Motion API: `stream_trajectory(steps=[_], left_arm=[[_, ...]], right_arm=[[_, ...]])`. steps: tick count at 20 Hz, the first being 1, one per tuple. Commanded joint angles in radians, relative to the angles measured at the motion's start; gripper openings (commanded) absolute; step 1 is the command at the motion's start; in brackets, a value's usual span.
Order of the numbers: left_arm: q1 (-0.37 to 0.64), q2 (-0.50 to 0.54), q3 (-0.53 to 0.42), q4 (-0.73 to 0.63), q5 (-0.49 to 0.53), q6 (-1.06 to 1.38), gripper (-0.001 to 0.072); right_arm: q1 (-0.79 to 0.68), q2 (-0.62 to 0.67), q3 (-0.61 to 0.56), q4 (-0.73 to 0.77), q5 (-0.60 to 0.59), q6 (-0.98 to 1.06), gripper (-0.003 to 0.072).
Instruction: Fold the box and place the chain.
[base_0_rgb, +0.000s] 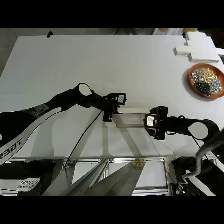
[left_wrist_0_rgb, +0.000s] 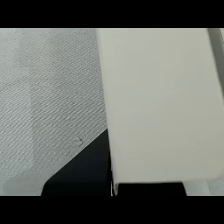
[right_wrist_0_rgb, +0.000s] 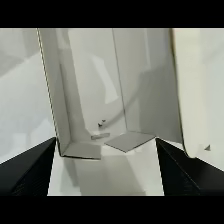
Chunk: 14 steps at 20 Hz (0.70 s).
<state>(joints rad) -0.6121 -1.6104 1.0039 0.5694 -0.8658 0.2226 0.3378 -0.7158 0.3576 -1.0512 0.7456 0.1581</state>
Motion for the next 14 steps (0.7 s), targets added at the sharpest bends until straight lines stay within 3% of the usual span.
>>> stream_trajectory(steps=[1, 7, 14], left_arm=[[-0.001, -0.001, 0.0, 0.0, 0.0, 0.001, 0.0012], [-0.001, -0.001, 0.0, 0.0, 0.001, 0.001, 0.0012], [-0.001, -0.001, 0.0, 0.0, 0.0, 0.001, 0.0012]], right_arm=[[-0.043, -0.053, 0.034, 0.019, 0.055, -0.018, 0.0694], [-0.058, -0.185, 0.039, 0.071, 0.002, -0.038, 0.0694], [-0.117, -0.192, 0.039, 0.095, 0.013, -0.145, 0.0694]])
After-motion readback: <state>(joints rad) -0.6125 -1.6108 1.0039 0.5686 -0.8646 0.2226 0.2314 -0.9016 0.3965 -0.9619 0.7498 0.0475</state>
